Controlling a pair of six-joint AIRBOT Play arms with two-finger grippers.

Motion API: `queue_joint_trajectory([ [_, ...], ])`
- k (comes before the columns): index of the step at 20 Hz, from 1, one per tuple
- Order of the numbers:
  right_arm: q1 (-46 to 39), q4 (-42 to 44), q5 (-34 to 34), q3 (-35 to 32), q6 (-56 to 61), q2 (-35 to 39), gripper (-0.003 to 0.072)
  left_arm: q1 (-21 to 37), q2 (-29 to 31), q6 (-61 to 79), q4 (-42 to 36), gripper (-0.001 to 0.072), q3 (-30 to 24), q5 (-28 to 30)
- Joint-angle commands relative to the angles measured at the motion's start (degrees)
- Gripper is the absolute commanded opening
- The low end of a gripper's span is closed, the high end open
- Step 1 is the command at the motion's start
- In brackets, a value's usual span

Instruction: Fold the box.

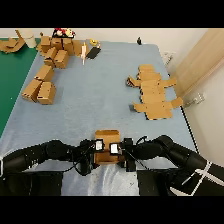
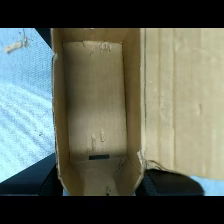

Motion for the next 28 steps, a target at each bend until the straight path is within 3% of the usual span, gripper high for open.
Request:
queue_joint_trajectory([
  [1,0.0,0.07,0.09,0.04,0.0,0.07,0.0503,0.02,-0.07,0.0,0.0,0.0446,0.07,0.13],
  [9,0.0,-3.04,-1.57,0.04,-0.57,0.07,0.0502,0.02,-0.07,-0.02,-0.02,0.0446,0.07,0.13],
  [11,0.0,-2.12,-3.78,0.09,-0.55,0.15,0.0573,0.02,-0.07,-0.02,-0.02,0.0446,0.07,0.13],
  [13,-0.22,-3.15,-7.91,1.49,1.46,1.6,0.0716,0.02,-0.07,-0.02,0.0,0.0446,0.07,0.15],
  [14,-0.5,-5.49,-9.79,2.62,3.78,2.84,0.0716,0.02,-0.07,-0.02,0.0,0.0446,0.07,0.13],
  [18,-1.62,-15.74,-20.5,7.37,20.24,9.9,0.0716,0.0,-0.07,0.0,-0.02,0.0446,0.07,0.11],
  [22,-1.55,-11.58,-30.21,8.44,46.34,16.76,0.0713,0.02,-0.07,-0.02,-0.02,0.0446,0.07,0.13],
  [26,-1.53,-4.57,-29.79,8.35,68.81,20.09,0.0712,0.02,-0.07,0.0,-0.02,0.0446,0.07,0.17],
  [28,-1.53,-1.79,-28.7,8.33,71.17,20.04,0.0712,0.02,-0.07,-0.02,-0.02,0.0446,0.07,0.13],
])
